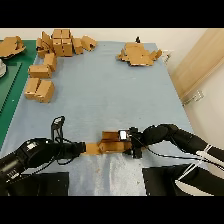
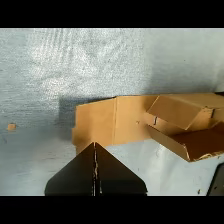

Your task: Fold the box.

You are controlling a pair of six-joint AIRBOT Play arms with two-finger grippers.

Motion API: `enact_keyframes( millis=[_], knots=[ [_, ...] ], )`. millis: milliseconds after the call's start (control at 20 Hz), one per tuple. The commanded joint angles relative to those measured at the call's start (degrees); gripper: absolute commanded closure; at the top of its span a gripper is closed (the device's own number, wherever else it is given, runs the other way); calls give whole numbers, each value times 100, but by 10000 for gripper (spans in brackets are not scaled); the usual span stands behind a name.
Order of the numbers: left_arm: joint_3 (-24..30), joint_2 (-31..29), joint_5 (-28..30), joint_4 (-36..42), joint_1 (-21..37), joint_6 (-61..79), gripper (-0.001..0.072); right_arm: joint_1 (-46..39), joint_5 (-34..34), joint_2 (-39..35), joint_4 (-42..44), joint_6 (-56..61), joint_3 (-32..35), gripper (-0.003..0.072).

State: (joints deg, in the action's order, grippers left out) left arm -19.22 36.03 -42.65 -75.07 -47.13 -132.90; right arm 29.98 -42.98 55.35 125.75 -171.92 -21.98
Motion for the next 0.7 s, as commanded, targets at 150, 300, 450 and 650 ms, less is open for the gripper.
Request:
enact_keyframes(
  millis=[150, 300, 450, 650],
  knots=[
    [243, -186, -229, -356, 271, -632, 700, 2, 2, 0, 2, 0, 4, 192],
    [310, 129, 15, -212, 269, -592, 700, 2, 2, 0, 2, 0, 4, 192],
    [310, 245, 614, 326, 210, -98, 700, 2, 2, 0, 2, 0, 4, 192],
    [310, 354, 688, 837, 210, 402, 700, 2, 2, 0, 2, 0, 4, 192]
  ],
)
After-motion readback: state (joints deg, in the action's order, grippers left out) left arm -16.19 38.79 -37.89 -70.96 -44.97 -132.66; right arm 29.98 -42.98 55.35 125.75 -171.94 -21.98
